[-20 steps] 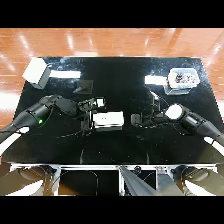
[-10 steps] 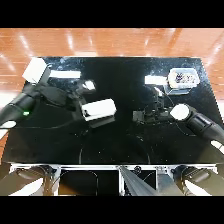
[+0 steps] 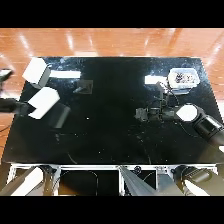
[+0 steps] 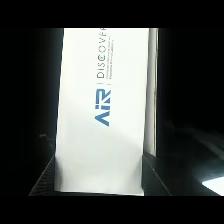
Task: Fold the box and place the chain.
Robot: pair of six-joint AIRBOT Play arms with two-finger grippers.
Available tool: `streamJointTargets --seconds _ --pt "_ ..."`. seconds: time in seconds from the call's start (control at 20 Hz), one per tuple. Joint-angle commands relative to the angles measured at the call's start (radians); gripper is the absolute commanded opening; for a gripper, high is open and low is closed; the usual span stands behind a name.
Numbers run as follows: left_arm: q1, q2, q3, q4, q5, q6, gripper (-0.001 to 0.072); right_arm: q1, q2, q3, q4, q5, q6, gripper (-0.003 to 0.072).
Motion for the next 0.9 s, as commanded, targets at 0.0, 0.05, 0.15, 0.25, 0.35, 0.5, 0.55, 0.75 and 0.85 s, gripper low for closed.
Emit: streamJointTargets --seconds 0.0,0.05,0.15,0.25,0.35,0.5,0.55,0.75,0.85 --pt "0.231 -0.1 0.06 -0.004 -0.042 0.026 0.0018 0.0 0.003 0.001 0.0 -0.009 -0.002 0.003" --pt "0.239 -0.151 0.095 -0.021 -0.046 0.026 0.0018 0.0 0.003 0.001 0.0 -0.009 -0.001 0.003" --pt "0.21 -0.249 0.173 -0.046 -0.061 0.029 0.0018 0.0 0.003 0.001 0.0 -0.01 0.005 0.0031" --pt "0.161 -0.335 0.249 -0.036 -0.109 0.027 0.0018 0.0 0.003 0.001 0.004 -0.021 0.015 0.003" --pt "0.135 -0.408 0.315 -0.039 -0.16 0.013 0.0018 0.0 0.003 0.001 0.007 -0.027 0.025 0.0031" --pt "0.133 -0.492 0.378 -0.044 -0.183 -0.018 0.0019 0.0 0.003 0.001 0.007 -0.027 0.037 0.0031" --pt "0.133 -0.509 0.383 -0.051 -0.208 -0.025 0.0019 0.0 0.003 0.001 0.007 -0.027 0.038 0.0031" --pt "0.111 -0.558 0.384 -0.095 -0.182 -0.023 0.0026 0.0 0.003 0.001 0.007 -0.032 0.064 0.0031" --pt "0.088 -0.558 0.385 -0.093 -0.128 -0.028 0.0632 0.0 0.003 0.001 0.007 -0.031 0.066 0.0031"
